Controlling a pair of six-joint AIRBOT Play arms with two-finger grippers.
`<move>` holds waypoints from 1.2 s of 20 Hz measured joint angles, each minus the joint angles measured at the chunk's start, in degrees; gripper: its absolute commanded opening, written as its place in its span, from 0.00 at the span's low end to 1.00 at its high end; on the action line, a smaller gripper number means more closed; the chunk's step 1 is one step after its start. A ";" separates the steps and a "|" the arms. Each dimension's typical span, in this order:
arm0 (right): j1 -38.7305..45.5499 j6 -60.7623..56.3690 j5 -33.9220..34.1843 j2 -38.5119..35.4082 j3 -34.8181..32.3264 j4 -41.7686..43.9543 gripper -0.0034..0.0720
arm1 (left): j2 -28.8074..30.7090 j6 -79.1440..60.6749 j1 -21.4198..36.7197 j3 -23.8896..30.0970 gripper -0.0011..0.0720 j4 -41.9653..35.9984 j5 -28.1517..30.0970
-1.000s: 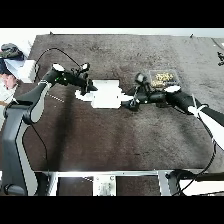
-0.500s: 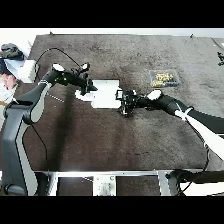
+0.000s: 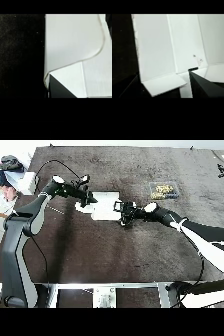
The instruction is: Fold the box and place the chain.
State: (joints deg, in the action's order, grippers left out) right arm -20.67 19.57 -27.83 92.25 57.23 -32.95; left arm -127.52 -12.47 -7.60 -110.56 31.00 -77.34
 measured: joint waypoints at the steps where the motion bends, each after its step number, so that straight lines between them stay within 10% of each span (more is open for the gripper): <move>1: 0.13 0.02 0.39 -0.04 0.17 0.00 0.98 | 0.00 0.00 0.00 0.00 0.03 0.00 0.02; 5: 1.38 -0.20 1.09 -1.95 0.61 0.37 0.87 | 0.00 0.00 0.00 0.00 0.03 0.00 0.00; 24: 8.87 -6.86 -20.26 10.64 22.23 -0.57 0.99 | 0.00 0.00 0.00 0.00 0.03 0.00 0.00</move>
State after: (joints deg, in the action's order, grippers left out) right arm -11.79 12.71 -48.10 102.89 79.46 -33.52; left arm -127.52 -12.47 -7.60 -110.56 31.00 -77.34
